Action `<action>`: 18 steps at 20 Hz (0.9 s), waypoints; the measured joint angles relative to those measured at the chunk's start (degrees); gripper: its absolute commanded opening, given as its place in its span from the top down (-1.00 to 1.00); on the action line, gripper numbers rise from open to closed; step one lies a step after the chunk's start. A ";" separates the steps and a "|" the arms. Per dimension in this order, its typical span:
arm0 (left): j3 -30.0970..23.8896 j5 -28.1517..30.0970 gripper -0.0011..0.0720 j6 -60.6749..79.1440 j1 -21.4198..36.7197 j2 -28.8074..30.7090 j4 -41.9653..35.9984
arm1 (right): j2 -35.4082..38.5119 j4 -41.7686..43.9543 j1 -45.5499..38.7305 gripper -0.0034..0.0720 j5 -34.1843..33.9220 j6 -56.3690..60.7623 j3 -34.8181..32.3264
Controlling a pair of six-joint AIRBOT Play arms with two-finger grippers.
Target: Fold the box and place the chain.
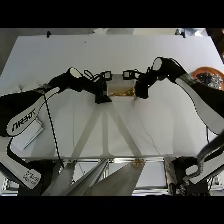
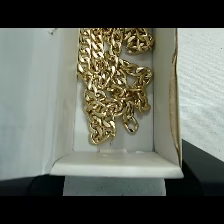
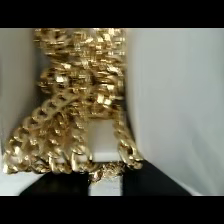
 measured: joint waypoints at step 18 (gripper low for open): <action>0.00 0.00 -0.11 0.00 0.00 0.00 0.00 | 13.27 4.85 0.39 0.88 4.15 8.66 -0.09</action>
